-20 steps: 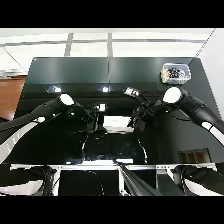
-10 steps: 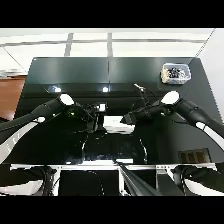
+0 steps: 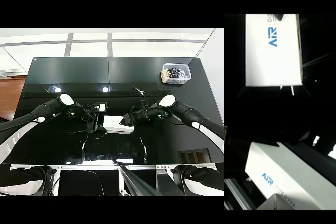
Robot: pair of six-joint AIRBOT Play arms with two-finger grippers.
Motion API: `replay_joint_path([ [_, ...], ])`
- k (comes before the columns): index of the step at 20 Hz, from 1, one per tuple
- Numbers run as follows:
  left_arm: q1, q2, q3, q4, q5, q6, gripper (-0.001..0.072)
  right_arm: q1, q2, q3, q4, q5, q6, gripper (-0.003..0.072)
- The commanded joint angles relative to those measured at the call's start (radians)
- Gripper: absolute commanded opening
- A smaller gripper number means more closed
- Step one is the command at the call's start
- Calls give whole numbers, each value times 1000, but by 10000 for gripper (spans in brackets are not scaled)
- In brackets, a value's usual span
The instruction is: Fold the box and place the chain.
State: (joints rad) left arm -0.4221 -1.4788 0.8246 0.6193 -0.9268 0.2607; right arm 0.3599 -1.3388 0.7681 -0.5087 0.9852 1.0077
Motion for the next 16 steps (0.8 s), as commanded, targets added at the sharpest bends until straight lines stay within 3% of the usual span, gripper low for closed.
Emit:
replay_joint_path([
  [1, 2, 0, 7, -3, 52, -113, 423, -56, 90, 54, -13, 125, 6, 18],
  [3, 5, 1, 17, -2, 70, -127, 450, -142, 183, 73, -69, 168, 20, 18],
  [4, 5, 2, 27, 2, 68, -127, 652, -197, 230, 73, -112, 182, 49, 18],
  [5, 8, 7, 39, 13, 51, -146, 716, -250, 268, 73, -158, 204, 84, 18],
  [8, 25, 43, 108, 105, -115, -191, 716, -408, 352, 73, -279, 305, 134, 18],
  [10, 29, 78, 157, 95, -186, -271, 716, -483, 378, 73, -320, 348, 145, 18],
  [13, -7, 77, 240, 31, -148, -378, 711, -509, 379, 73, -323, 326, 145, 18],
  [16, -77, -10, 340, 25, -90, -477, 711, -505, 379, 73, -316, 275, 145, 18],
])
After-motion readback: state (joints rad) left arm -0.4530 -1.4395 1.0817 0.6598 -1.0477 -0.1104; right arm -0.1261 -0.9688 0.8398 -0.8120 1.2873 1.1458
